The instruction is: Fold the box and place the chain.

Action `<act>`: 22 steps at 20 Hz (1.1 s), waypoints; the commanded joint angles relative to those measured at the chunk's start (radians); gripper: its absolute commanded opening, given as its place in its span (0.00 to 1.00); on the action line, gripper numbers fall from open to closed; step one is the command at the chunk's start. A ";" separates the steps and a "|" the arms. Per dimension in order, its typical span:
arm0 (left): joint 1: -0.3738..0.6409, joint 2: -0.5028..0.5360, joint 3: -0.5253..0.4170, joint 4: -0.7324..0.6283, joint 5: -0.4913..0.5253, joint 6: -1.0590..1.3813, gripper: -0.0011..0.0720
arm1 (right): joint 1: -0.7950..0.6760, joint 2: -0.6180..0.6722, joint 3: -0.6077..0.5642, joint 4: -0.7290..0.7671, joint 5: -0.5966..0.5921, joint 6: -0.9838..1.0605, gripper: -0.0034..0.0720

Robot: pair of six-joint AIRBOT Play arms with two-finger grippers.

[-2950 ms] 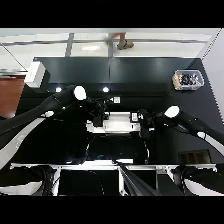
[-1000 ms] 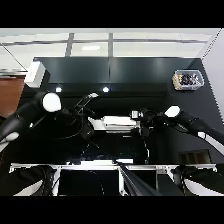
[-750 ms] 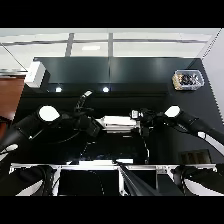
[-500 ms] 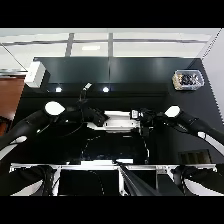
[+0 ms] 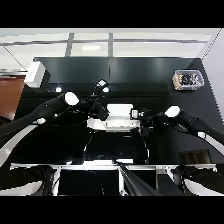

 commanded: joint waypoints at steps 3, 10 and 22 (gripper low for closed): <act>-0.002 -0.027 0.022 0.063 -0.045 -0.006 0.05 | 0.001 0.000 0.000 0.000 0.002 0.000 0.68; 0.074 0.203 0.026 0.297 -0.134 -0.087 0.04 | 0.001 0.000 0.000 -0.005 0.002 0.000 0.68; 0.042 0.329 -0.246 0.139 0.067 0.584 0.99 | 0.001 0.000 0.000 -0.005 0.002 0.000 0.68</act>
